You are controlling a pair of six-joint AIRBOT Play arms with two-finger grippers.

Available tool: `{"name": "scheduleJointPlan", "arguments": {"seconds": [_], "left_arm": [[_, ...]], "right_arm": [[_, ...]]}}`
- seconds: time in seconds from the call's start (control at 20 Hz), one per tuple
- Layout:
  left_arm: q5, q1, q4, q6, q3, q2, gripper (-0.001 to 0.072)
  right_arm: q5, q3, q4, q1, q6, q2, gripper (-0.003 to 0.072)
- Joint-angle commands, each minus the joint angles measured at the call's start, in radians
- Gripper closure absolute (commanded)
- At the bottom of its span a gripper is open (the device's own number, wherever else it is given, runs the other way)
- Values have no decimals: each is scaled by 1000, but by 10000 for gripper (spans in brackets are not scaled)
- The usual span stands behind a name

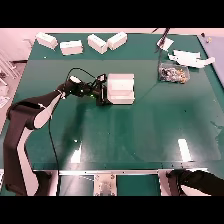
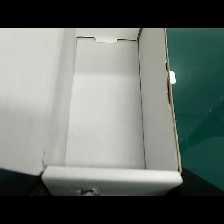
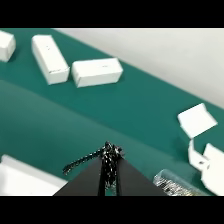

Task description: Fold the box and place the chain.

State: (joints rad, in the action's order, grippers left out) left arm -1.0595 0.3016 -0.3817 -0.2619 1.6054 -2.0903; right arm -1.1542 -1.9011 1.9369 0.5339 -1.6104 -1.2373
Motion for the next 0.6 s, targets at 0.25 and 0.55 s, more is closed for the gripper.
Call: {"name": "scheduleJointPlan", "arguments": {"seconds": [0.25, 0.55], "left_arm": [[0, -1, 0, 0, 0, 0, 148], [0, -1, 0, 0, 0, 0, 148]], "right_arm": [[108, 350, -25, 58, -211, 5, 678], [328, 596, -51, 58, -343, 5, 678]]}}
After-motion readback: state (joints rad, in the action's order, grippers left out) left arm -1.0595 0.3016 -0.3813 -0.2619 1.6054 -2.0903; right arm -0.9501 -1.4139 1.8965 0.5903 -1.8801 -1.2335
